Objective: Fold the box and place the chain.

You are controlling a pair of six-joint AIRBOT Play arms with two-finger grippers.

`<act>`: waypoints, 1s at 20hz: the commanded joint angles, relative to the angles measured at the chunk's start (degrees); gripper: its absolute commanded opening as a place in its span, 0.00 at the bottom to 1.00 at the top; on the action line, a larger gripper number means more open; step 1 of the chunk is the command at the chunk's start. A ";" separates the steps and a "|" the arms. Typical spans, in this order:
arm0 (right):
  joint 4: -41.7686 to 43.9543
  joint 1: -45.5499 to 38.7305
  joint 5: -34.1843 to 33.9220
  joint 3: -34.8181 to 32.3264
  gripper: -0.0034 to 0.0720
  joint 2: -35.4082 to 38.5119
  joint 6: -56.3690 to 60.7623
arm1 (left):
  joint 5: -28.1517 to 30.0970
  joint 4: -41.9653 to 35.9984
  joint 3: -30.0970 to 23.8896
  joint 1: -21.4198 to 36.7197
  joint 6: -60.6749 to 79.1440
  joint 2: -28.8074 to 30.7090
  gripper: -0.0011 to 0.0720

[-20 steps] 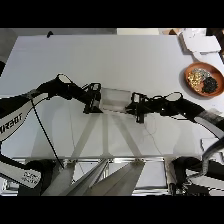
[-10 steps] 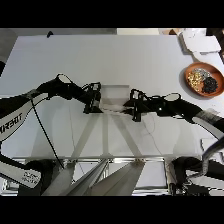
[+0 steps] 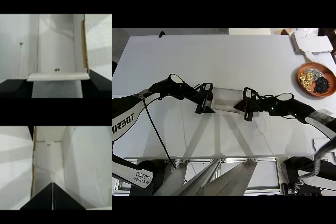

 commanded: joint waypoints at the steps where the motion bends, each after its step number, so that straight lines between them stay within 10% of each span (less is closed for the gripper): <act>1: 0.13 -0.02 -0.28 -0.02 0.06 3.28 0.04 | 0.02 0.00 -0.02 0.02 0.00 0.02 0.36; 6: -0.26 -2.49 -0.13 -0.02 0.06 15.91 5.07 | 0.02 0.00 -0.02 0.02 0.02 0.00 0.36; 11: -14.38 -15.87 -1.97 -0.02 0.06 26.91 38.14 | 0.02 0.00 -0.02 0.02 0.00 0.02 0.36; 16: -35.74 -27.43 0.74 -0.02 0.06 25.51 78.29 | 0.02 0.00 -0.02 0.02 0.00 0.02 0.36; 20: -42.42 -27.67 11.26 -0.02 0.06 20.39 88.06 | 0.02 0.00 -0.02 0.02 0.00 0.02 0.36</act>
